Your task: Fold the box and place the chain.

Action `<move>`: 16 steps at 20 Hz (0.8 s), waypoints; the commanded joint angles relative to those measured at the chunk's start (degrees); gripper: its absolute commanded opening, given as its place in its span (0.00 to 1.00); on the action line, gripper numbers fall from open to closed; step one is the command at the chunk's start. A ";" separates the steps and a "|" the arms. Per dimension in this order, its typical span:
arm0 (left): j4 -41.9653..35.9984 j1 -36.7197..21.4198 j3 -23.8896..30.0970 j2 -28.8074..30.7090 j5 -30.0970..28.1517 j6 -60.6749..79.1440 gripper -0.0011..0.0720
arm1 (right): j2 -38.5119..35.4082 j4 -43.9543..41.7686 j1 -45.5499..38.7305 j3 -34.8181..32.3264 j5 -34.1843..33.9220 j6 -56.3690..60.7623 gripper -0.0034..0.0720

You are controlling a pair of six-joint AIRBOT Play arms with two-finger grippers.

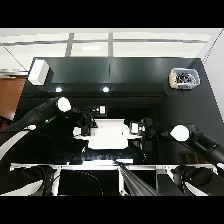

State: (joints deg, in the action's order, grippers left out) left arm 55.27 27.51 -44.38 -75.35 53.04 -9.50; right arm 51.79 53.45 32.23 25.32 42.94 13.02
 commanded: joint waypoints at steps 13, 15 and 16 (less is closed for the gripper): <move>-2.12 0.04 0.81 -0.02 -1.77 -0.09 0.05 | 6.05 -0.33 12.50 -0.04 -8.57 -1.49 0.98; -2.12 0.04 0.81 -0.02 -1.77 -0.09 0.05 | 6.93 -2.75 12.83 -0.02 -8.81 -1.44 0.98; -2.12 0.04 0.81 -0.02 -1.77 -0.09 0.05 | 6.95 -4.26 12.90 -0.02 -9.31 -1.40 0.98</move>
State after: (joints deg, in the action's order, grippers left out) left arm 53.15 27.51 -43.62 -75.35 51.20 -9.63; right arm 58.00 52.03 44.34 25.30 35.48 11.55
